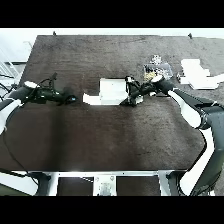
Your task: Fold the box and place the chain.
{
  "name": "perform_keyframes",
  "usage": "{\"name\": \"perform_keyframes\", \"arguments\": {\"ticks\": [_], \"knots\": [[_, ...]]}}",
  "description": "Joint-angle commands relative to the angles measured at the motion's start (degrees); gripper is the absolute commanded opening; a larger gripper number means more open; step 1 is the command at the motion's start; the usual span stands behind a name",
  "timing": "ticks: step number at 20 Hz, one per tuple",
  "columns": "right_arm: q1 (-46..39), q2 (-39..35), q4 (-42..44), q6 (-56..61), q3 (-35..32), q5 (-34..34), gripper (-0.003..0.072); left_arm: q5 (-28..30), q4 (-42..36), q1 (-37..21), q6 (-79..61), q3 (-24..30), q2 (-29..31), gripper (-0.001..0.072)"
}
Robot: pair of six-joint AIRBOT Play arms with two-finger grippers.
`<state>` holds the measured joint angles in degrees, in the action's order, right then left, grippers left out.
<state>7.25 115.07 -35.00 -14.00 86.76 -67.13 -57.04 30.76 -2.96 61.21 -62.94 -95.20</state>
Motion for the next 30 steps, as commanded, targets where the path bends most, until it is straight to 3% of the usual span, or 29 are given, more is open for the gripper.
{"name": "perform_keyframes", "arguments": {"ticks": [1, 8, 15, 16, 20, 21, 24, 27, 29, 30], "knots": [[0.04, -0.02, 0.00, 0.00, -0.02, -0.02, 0.0584, 2.40, -1.27, 2.73, -0.59, -2.05, -3.08, 0.0016], [0.04, -0.02, 0.00, 0.00, -0.02, -0.02, 0.0584, 3.56, -4.57, 9.81, 1.79, -6.47, -8.74, 0.0016], [0.04, -0.02, 0.00, 0.00, -0.02, -0.02, 0.0584, 0.07, -8.35, 10.36, 1.16, -10.34, -8.68, 0.0024], [0.04, -0.02, 0.00, 0.00, -0.02, -0.02, 0.0584, -0.59, -8.85, 10.36, 1.11, -10.88, -8.68, 0.0169], [0.04, -0.02, 0.00, 0.00, -0.02, -0.02, 0.0584, -1.53, -11.08, 10.36, 1.14, -11.21, -8.63, 0.0194], [0.04, -0.02, 0.00, 0.00, -0.02, -0.02, 0.0584, -1.53, -11.10, 10.36, 1.22, -11.21, -8.59, 0.0274], [0.04, -0.02, 0.00, 0.00, -0.02, 0.00, 0.0584, -2.29, -11.56, 10.36, 1.31, -11.21, -8.59, 0.0323], [0.04, -0.02, 0.00, 0.00, -0.02, -0.02, 0.0584, -3.02, -11.67, 10.43, 1.44, -11.21, -8.57, 0.0323], [0.04, -0.02, 0.00, 0.00, -0.02, -0.02, 0.0584, -3.67, -12.20, 10.43, 2.43, -11.21, -8.57, 0.0480], [0.04, -0.02, 0.00, 0.02, -0.02, -0.02, 0.0584, -4.17, -12.24, 10.43, 2.45, -11.21, -8.55, 0.0480]]}}
